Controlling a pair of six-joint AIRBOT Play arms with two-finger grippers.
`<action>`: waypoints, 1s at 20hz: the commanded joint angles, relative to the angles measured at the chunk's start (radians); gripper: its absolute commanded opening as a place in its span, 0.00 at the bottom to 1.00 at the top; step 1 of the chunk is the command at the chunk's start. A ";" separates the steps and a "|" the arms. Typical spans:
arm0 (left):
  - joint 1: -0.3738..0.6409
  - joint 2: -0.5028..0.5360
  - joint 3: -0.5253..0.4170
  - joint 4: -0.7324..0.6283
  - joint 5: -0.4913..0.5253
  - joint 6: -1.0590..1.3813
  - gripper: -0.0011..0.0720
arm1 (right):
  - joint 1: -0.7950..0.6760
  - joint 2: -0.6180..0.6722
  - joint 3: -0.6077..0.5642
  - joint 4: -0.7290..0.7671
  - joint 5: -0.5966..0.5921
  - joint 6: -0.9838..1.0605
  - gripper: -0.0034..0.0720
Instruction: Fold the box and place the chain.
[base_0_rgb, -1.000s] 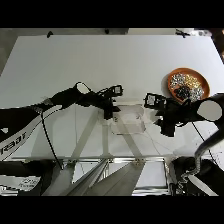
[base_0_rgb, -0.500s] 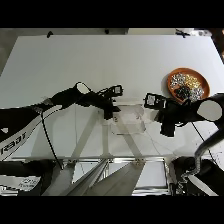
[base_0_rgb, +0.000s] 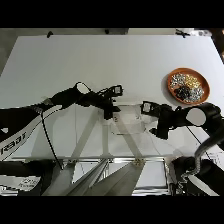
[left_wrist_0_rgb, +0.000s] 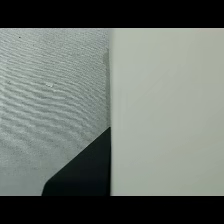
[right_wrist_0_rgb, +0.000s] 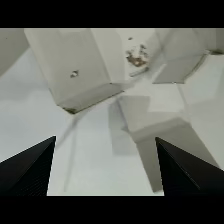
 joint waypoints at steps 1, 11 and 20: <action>-0.001 -0.001 -0.001 0.000 0.000 0.000 0.03 | 0.004 -0.019 -0.080 0.099 -0.086 -0.177 0.99; -0.001 -0.001 0.000 0.000 0.000 0.000 0.03 | 0.132 -0.034 -0.199 0.085 -0.409 -0.235 0.98; -0.001 -0.001 -0.001 0.000 0.000 0.000 0.03 | 0.132 -0.091 -0.185 0.079 -0.498 -0.238 0.96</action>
